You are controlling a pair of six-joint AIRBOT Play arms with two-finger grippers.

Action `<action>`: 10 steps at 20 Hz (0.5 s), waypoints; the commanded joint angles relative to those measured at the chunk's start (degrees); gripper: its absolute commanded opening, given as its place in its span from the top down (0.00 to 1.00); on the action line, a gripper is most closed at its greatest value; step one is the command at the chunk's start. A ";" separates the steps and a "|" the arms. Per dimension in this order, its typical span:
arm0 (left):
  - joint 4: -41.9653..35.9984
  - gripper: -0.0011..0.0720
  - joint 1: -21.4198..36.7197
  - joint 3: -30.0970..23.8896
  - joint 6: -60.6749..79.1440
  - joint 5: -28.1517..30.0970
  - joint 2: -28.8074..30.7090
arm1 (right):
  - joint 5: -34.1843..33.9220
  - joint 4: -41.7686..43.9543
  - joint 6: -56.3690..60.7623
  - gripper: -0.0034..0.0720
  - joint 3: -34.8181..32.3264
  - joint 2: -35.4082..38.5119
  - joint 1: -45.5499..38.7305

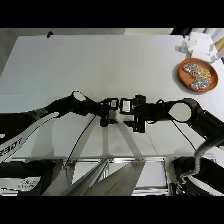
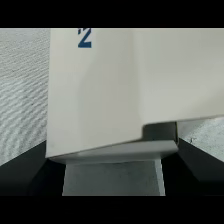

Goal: Fold the box and place the chain.

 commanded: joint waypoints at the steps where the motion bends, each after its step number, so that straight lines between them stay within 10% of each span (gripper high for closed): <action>1: 0.02 0.89 -0.02 0.00 0.02 0.02 0.00 | -0.98 4.22 -3.39 0.27 0.07 -1.73 -0.24; 10: 0.02 0.89 -0.02 0.02 0.02 0.00 0.00 | -2.80 4.37 -4.07 0.34 0.07 -3.54 -0.24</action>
